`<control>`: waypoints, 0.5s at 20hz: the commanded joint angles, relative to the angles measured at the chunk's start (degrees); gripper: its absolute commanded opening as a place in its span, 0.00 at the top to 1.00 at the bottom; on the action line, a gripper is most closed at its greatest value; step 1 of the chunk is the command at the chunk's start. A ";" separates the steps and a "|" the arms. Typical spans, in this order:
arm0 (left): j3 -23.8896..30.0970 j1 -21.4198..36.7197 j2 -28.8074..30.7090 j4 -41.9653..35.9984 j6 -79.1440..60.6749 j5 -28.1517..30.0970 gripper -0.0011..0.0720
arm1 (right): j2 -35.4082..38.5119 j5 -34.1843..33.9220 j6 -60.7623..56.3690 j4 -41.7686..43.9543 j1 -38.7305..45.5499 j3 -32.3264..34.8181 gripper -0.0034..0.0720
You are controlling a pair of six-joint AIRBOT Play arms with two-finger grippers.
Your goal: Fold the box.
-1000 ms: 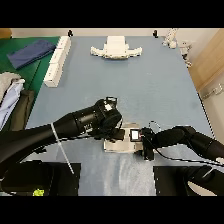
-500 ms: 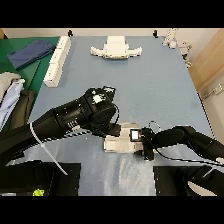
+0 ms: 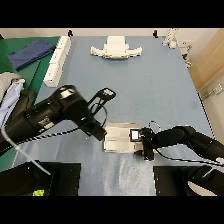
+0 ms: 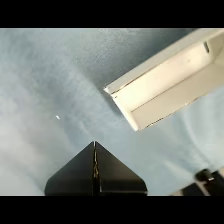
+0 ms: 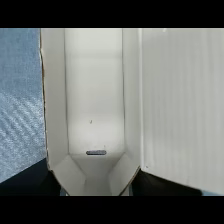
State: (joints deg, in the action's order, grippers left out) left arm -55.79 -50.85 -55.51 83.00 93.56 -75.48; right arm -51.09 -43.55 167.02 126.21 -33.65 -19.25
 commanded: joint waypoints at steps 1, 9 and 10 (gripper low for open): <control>11.52 8.85 10.67 -10.78 -31.78 10.75 0.96 | -0.02 0.02 -0.02 0.00 -0.02 0.02 0.20; 31.87 23.06 15.17 -40.94 -88.24 21.18 0.04 | -0.02 0.02 -0.02 0.00 -0.02 0.02 0.20; 33.53 23.02 14.62 -42.64 -92.35 23.54 0.04 | -0.02 0.02 -0.02 0.02 -0.04 0.02 0.20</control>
State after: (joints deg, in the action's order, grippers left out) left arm -27.88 -30.20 -40.84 51.09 20.97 -58.11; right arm -51.09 -43.55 167.02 126.21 -33.65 -19.25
